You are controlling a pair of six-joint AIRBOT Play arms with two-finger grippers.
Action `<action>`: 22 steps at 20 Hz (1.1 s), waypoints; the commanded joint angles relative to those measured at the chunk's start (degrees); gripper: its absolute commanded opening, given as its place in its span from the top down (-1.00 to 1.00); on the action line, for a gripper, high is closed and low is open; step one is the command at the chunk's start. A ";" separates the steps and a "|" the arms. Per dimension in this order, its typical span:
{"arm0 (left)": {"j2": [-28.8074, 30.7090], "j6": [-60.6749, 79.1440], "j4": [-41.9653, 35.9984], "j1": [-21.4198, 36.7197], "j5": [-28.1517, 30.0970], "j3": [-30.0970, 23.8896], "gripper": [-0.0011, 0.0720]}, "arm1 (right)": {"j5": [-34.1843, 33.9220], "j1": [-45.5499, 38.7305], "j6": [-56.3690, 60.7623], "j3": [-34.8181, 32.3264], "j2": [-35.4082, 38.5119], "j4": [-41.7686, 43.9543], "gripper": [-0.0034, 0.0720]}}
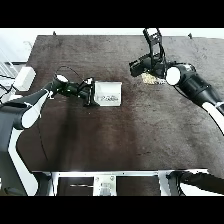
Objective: Fold the box and place the chain.
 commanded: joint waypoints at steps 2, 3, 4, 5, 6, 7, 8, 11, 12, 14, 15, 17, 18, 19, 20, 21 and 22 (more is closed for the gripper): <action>0.02 0.02 0.02 0.02 0.00 0.02 -0.64 | 7.89 -7.02 -37.70 3.72 -6.84 35.36 0.13; 0.02 0.02 0.02 0.02 0.02 0.02 -0.64 | 12.20 -8.31 -44.39 5.01 -9.01 41.38 0.16; 0.02 0.02 0.02 0.02 0.00 0.02 -0.64 | 17.49 -9.55 -48.78 6.82 -11.65 46.07 0.21; 0.02 0.02 0.02 0.02 0.00 0.02 -0.64 | 22.53 -10.45 -51.36 8.96 -14.36 48.37 0.29; 0.02 0.02 0.02 0.02 0.02 0.02 -0.64 | 25.49 -10.71 -51.39 10.86 -16.65 48.48 0.33; 0.02 0.02 0.02 0.02 0.02 0.02 -0.64 | 27.74 -10.71 -51.54 12.66 -18.80 48.46 0.35; 0.02 0.02 0.02 0.02 0.02 0.02 -0.64 | 29.99 -10.64 -52.65 14.38 -20.85 48.48 0.47; 0.02 0.02 0.02 0.02 0.00 0.02 -0.64 | 32.85 -9.97 -52.68 18.43 -25.51 48.28 0.52; 0.02 0.02 0.02 0.02 0.00 0.02 -0.64 | 33.73 -9.75 -52.65 19.23 -26.49 48.02 0.52; 0.02 0.02 0.02 0.02 0.00 0.02 -0.64 | 35.12 -8.72 -52.65 20.24 -28.15 46.40 0.52; 0.02 0.02 0.02 0.02 0.00 0.02 -0.64 | 35.56 -8.13 -52.65 20.26 -28.52 44.83 0.52; 0.02 0.02 0.02 0.02 0.02 0.02 -0.64 | 36.85 -6.86 -52.63 20.26 -28.85 41.70 0.49; 0.02 0.02 0.02 0.02 0.02 0.02 -0.64 | 37.99 -6.47 -52.63 20.28 -28.81 41.44 0.49; 0.02 0.02 0.02 0.02 0.00 0.02 -0.64 | 39.60 -5.99 -52.59 20.31 -28.81 41.29 0.49; 0.02 0.02 0.02 0.02 0.00 0.02 -0.64 | 41.51 -5.51 -52.41 20.37 -28.81 40.41 0.49; 0.02 0.02 0.02 0.02 0.02 0.02 -0.64 | 43.39 -4.94 -52.41 20.48 -28.81 39.34 0.49; 0.02 0.02 0.02 0.02 0.04 0.02 -0.64 | 45.33 -4.33 -52.41 20.81 -28.79 37.88 0.48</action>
